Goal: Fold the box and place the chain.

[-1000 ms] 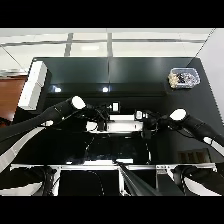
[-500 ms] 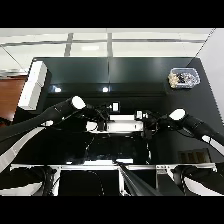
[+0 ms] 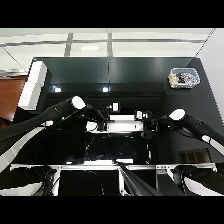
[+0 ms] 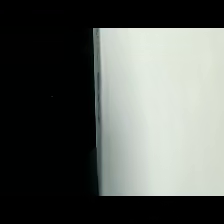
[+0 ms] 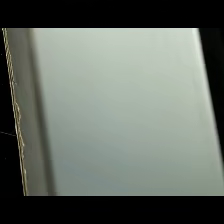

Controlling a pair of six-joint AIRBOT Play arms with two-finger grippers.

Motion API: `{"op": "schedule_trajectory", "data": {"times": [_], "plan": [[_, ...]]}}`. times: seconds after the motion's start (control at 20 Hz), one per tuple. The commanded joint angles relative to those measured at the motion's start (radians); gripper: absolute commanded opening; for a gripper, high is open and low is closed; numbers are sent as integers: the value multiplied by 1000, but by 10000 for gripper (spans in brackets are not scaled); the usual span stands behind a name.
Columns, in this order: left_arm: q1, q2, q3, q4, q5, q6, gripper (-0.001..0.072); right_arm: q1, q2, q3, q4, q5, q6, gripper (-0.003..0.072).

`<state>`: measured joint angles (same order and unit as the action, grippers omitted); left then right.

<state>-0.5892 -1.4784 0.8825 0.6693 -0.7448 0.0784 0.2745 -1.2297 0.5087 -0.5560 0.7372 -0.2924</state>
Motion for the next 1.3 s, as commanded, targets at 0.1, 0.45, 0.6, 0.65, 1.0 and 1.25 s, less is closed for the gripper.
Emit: {"op": "schedule_trajectory", "data": {"times": [0.1, 0.45, 0.6, 0.65, 1.0, 1.25], "plan": [[0, 0, 0, 0, 0, 0, 27, 35, -5, 0, -50, -26, 29, 704], [0, 0, 0, 0, 0, 0, 27, 35, -5, 0, -50, -27, 33, 704], [0, 0, 0, 0, 0, 0, 27, 30, -5, 0, -50, -23, 33, 704], [0, 0, 0, 0, 0, 0, 27, 22, -5, 0, -50, -14, 33, 704], [0, 0, 0, 0, 1, 0, 27, 8, -5, 1, -50, 5, 27, 703], [0, 1, 0, 1, 0, -12, 37, 8, -5, 1, -50, 7, 27, 403]]}}
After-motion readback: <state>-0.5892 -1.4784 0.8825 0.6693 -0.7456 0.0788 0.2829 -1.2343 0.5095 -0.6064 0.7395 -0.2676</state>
